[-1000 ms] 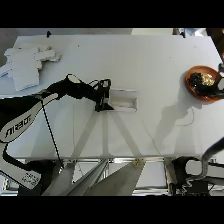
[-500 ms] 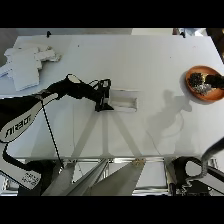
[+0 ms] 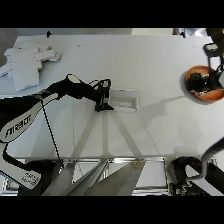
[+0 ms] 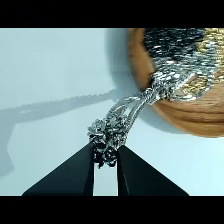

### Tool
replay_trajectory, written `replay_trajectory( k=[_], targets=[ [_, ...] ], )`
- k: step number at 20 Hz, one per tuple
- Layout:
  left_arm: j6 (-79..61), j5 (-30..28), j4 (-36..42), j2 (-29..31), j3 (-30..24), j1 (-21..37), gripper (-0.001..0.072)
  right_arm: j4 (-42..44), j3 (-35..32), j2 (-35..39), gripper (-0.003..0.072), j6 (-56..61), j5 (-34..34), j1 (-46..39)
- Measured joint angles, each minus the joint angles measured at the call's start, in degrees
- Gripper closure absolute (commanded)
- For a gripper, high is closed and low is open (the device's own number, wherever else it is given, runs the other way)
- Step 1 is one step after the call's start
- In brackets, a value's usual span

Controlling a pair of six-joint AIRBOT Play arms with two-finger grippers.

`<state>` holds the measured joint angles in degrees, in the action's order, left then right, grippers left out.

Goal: Fold the box and place the chain.

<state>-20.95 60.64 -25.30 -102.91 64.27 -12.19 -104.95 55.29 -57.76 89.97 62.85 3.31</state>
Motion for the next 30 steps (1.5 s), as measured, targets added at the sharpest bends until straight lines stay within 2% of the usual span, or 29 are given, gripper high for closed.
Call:
replay_trajectory(
  k=[3,6,13,19,24,30],
  targets=[
    [0.0,0.0,0.0,0.0,0.0,0.0,0.0366,2.03,0.0,0.7,0.0676,0.0,3.28,6.56],
    [0.0,0.0,0.0,0.0,0.0,0.0,0.0366,5.88,0.0,0.9,0.0676,0.04,3.65,12.11],
    [-0.02,0.0,0.0,0.0,0.0,0.0,0.0366,18.32,0.0,0.68,0.0675,0.11,-1.77,20.39],
    [-0.02,0.0,0.0,0.0,0.0,0.0,0.0366,28.7,0.0,0.63,0.0675,-1.66,-7.65,24.09],
    [0.0,0.0,0.0,0.0,0.0,0.0,0.0366,40.52,0.0,0.59,0.0676,-7.76,-12.63,25.05],
    [0.0,0.0,0.0,0.0,0.0,0.0,0.0366,50.38,0.0,-2.19,0.0675,-15.82,-15.52,25.24]
  ],
)
